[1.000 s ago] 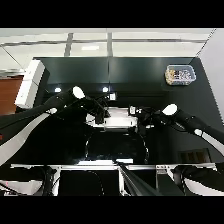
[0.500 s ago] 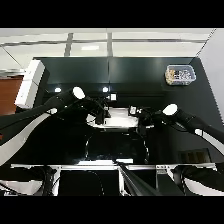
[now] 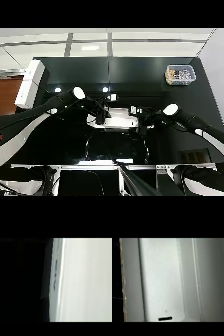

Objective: Fold the box and place the chain.

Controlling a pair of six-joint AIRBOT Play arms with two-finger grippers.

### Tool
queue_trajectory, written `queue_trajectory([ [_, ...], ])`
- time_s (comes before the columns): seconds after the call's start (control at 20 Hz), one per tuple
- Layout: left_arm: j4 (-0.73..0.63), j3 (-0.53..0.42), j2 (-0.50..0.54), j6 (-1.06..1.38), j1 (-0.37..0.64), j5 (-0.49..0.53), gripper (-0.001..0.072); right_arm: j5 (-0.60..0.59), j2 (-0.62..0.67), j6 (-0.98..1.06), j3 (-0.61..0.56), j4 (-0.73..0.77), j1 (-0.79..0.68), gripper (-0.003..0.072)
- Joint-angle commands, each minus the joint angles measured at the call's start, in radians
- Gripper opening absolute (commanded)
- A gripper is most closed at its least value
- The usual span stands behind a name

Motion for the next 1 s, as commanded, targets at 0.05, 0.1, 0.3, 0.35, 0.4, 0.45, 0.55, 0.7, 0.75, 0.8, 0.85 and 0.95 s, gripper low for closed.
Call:
queue_trajectory([
  [0.05, 0.001, 0.0, 0.001, 0.001, 0.001, 0.001, 0.0025, -0.019, -0.001, 0.016, 0.0, 0.012, -0.001, 0.0702],
  [0.1, 0.001, 0.0, 0.001, 0.0, 0.001, 0.001, 0.0025, -0.015, -0.001, 0.016, 0.0, 0.009, -0.001, 0.0702],
  [0.3, 0.001, 0.0, 0.001, 0.001, 0.001, 0.002, 0.0025, -0.009, -0.001, 0.016, 0.0, 0.005, -0.001, 0.0702],
  [0.35, 0.001, 0.0, 0.001, 0.001, 0.001, 0.002, 0.0025, -0.01, -0.001, 0.016, 0.0, 0.005, -0.001, 0.0702],
  [0.4, 0.001, 0.0, 0.001, 0.001, 0.001, 0.002, 0.0025, -0.009, -0.001, 0.016, 0.0, 0.005, -0.001, 0.0702],
  [0.45, 0.001, 0.0, 0.001, 0.001, 0.001, 0.002, 0.0025, -0.01, -0.001, 0.016, 0.0, 0.005, -0.001, 0.0702],
  [0.55, 0.0, 0.0, 0.001, 0.001, 0.001, 0.002, 0.0025, -0.01, -0.001, 0.016, 0.0, 0.004, -0.001, 0.0701],
  [0.7, 0.0, 0.001, 0.002, 0.0, 0.001, -0.003, 0.0025, -0.01, -0.001, 0.016, 0.0, 0.002, 0.0, 0.0528],
  [0.75, 0.0, 0.001, 0.003, -0.003, 0.001, -0.003, 0.0025, -0.01, -0.001, 0.016, 0.0, 0.001, 0.0, 0.0528],
  [0.8, 0.0, 0.001, 0.005, -0.015, 0.001, -0.002, 0.0025, -0.01, -0.001, 0.016, 0.0, 0.001, 0.0, 0.0528],
  [0.85, 0.0, 0.001, 0.008, -0.015, 0.002, -0.003, 0.0027, -0.01, -0.001, 0.016, 0.0, 0.001, 0.0, 0.0527],
  [0.95, 0.001, 0.001, 0.027, -0.015, 0.002, -0.003, 0.0156, -0.01, -0.001, 0.016, 0.0, 0.001, 0.0, 0.0527],
])
